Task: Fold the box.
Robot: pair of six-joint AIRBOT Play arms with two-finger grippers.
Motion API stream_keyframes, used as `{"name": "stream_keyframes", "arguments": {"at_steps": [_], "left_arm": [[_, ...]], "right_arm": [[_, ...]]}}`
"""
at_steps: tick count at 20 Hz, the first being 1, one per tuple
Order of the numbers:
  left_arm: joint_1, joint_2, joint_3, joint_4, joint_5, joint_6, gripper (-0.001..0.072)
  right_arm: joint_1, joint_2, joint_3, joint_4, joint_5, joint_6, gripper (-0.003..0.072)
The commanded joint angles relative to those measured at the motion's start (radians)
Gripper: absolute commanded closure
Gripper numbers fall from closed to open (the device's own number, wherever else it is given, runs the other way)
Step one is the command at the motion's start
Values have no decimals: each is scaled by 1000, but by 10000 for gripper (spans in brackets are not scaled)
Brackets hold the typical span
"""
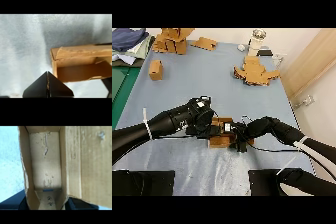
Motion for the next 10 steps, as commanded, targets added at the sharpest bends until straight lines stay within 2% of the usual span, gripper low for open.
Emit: {"name": "stream_keyframes", "arguments": {"at_steps": [1,4,6,8,10], "left_arm": [[0,0,1,6,-75,33,697],[1,16,-3,31,-136,122,698],[34,56,-48,74,-179,146,697],[120,126,-136,51,-143,218,698],[260,193,-236,-32,-68,384,698]], "right_arm": [[0,0,1,0,0,0,213],[0,0,1,0,0,0,214],[0,0,0,0,0,0,214],[0,0,0,0,0,0,214],[0,0,0,0,0,0,214]]}}
